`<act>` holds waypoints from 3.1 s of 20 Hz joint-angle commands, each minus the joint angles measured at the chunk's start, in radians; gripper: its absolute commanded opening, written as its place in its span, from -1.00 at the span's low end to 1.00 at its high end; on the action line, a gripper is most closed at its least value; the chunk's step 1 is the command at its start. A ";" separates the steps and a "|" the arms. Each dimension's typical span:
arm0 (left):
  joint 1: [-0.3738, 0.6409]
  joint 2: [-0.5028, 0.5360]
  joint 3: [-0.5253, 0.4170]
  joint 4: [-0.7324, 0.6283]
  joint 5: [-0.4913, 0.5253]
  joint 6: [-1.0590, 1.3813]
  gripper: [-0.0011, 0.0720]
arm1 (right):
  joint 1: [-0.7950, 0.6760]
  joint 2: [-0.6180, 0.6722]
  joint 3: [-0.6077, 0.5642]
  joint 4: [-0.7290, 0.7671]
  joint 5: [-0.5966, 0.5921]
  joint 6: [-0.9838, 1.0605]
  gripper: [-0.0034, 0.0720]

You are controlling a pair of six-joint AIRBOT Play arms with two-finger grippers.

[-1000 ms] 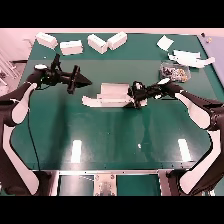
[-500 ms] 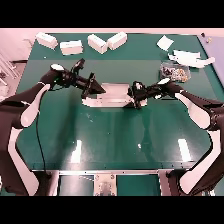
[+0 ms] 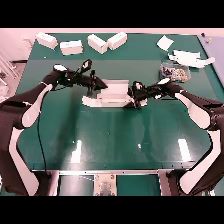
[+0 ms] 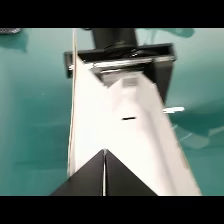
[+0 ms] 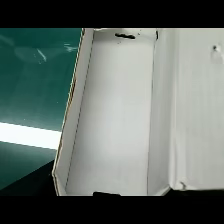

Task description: Fold the box and place the chain.

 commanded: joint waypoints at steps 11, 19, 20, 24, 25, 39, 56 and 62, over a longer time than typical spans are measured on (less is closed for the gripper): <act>-0.060 -0.067 -0.001 0.079 0.177 -0.090 -0.91 | 0.000 0.000 0.000 0.000 0.000 0.000 0.62; -0.070 -0.042 0.002 0.075 0.242 -0.091 -0.09 | 0.000 0.000 0.000 0.000 0.000 0.000 0.62; -0.070 -0.027 0.004 0.077 0.248 -0.091 -0.09 | 0.000 0.000 0.000 0.000 0.000 0.000 0.62; -0.066 0.028 0.015 0.076 0.252 -0.091 0.23 | 0.000 0.000 0.000 0.000 0.000 0.000 0.62; -0.061 0.038 0.020 0.068 0.247 -0.096 0.34 | 0.000 0.000 0.000 0.000 0.000 0.000 0.62; 0.038 0.100 -0.026 0.431 -0.117 -0.353 0.35 | 0.000 0.000 0.000 0.000 0.000 0.000 0.62; 0.020 0.100 -0.175 0.399 0.049 -0.344 0.35 | 0.000 0.000 0.000 0.000 0.000 0.000 0.62; 0.020 0.100 -0.175 0.391 0.029 -0.345 0.34 | 0.000 0.000 0.000 0.000 0.000 0.000 0.62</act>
